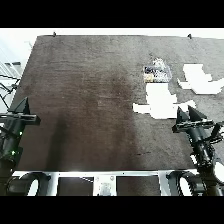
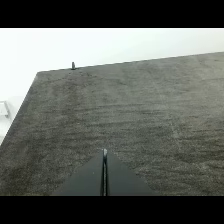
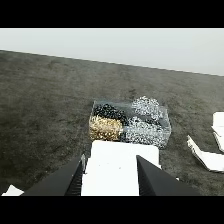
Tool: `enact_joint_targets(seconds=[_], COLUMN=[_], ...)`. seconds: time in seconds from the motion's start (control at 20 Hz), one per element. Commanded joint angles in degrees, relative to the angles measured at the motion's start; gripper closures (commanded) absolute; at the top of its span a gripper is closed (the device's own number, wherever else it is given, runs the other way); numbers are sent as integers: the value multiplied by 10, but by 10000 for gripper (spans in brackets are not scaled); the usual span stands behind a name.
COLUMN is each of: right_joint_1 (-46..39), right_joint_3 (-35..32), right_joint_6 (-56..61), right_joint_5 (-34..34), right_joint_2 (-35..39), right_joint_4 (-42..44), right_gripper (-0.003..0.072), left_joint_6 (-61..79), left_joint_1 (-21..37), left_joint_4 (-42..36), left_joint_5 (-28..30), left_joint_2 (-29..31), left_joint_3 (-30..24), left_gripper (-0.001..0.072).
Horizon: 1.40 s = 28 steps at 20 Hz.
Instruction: Fold the box and place the chain.
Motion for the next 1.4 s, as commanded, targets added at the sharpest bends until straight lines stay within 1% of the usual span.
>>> enact_joint_targets(seconds=[0.0,0.1,0.15,0.25,0.3,0.35,0.4,0.45,0.5,0.55,0.65,0.7,0.75,0.8,0.85,0.9,1.0,1.05,1.1,1.15,1.25,1.35], right_joint_1=[0,0,0,0,0,0,0,0,0,-4,-32,-57,-87,-125,-163,-206,-286,-319,-345,-371,-408,-423], right_joint_3=[0,0,2,17,30,47,66,89,113,142,205,243,277,313,342,373,441,483,525,572,669,765], right_joint_6=[0,8,31,32,32,32,32,32,32,32,32,32,32,43,78,134,304,397,478,532,582,593], right_joint_5=[0,0,2,-7,-23,-57,-85,-111,-130,-137,-125,-102,-66,-10,49,126,270,330,373,419,504,592], right_joint_2=[0,0,0,-2,-7,-23,-47,-84,-126,-180,-298,-366,-426,-485,-533,-576,-645,-677,-703,-729,-784,-848], right_joint_4=[0,3,15,15,15,15,15,15,15,15,16,18,30,34,28,-9,-174,-279,-368,-440,-513,-548], right_gripper=[277,276,307,317,315,295,294,270,268,267,262,243,243,243,237,236,234,208,145,146,144,144], left_joint_6=[0,0,0,0,0,0,0,0,0,0,0,0,0,0,0,0,0,0,0,0,0,0], left_joint_1=[0,0,0,0,0,0,0,0,0,0,0,0,0,0,0,0,0,0,0,0,0,0], left_joint_4=[0,0,0,0,0,0,0,0,0,0,0,0,0,0,0,0,0,0,0,0,0,0], left_joint_5=[0,0,0,0,0,0,1,0,0,0,0,0,0,0,0,0,0,0,0,0,0,0], left_joint_2=[0,0,0,0,0,0,0,0,0,0,0,0,0,0,0,0,0,0,0,0,0,0], left_joint_3=[0,0,0,0,0,0,0,0,0,0,0,0,0,0,0,0,0,0,0,0,0,0], left_gripper=[691,690,691,691,691,690,691,691,690,690,691,691,690,691,690,691,690,690,690,690,691,691])
